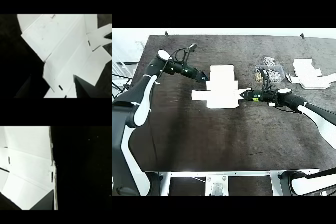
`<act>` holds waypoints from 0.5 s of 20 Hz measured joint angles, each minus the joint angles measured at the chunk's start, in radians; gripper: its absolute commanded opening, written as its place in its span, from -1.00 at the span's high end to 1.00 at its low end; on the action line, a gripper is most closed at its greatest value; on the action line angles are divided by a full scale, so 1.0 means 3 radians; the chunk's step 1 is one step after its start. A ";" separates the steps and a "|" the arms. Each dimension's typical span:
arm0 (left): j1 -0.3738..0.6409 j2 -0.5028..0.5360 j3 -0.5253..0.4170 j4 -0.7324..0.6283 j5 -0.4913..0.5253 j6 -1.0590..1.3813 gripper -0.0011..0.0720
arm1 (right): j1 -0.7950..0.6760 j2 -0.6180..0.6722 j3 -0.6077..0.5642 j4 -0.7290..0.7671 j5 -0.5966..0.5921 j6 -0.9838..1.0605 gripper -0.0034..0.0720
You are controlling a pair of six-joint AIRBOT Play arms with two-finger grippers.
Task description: Fold the box and place the chain.
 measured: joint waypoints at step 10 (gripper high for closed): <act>-0.0126 -0.0300 0.0095 -0.0116 0.0122 0.0025 -0.45 | 0.0000 0.0000 0.0000 -0.0001 0.0000 -0.0003 0.88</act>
